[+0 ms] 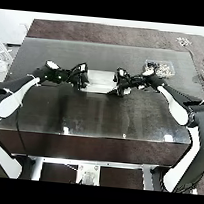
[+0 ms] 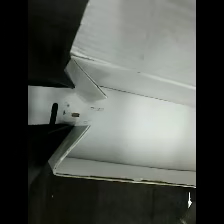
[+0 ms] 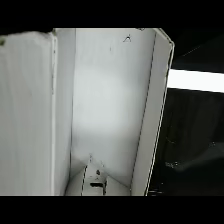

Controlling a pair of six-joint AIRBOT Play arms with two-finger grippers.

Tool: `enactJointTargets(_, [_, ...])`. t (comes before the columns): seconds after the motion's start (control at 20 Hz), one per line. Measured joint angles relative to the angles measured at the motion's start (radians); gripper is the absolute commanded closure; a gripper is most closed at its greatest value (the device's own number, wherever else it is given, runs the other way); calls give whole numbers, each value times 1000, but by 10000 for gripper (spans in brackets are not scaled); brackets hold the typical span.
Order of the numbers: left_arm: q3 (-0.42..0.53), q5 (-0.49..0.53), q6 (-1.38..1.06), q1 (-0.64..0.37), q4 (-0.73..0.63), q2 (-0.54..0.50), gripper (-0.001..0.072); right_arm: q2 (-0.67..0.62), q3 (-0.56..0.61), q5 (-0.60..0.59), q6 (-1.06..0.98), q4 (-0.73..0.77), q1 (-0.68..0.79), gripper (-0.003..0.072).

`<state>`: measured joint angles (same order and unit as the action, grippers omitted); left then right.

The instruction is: Fold the box and place the chain.

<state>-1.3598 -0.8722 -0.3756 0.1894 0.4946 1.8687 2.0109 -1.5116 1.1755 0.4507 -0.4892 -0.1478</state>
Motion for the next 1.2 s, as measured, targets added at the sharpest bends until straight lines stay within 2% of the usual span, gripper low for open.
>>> enactJointTargets(0.25, [0,30,0,-31,-18,-9,690,0,0,0,0,0,0,105])
enactJointTargets(0.65, [0,-114,95,-141,-179,-107,691,0,0,-3,0,0,0,104])
enactJointTargets(0.9, [0,-136,415,-161,-158,-169,692,0,0,-3,-1,0,0,104])
enactJointTargets(1.2, [4,-88,903,-172,35,-201,692,0,0,-4,-1,0,0,105])
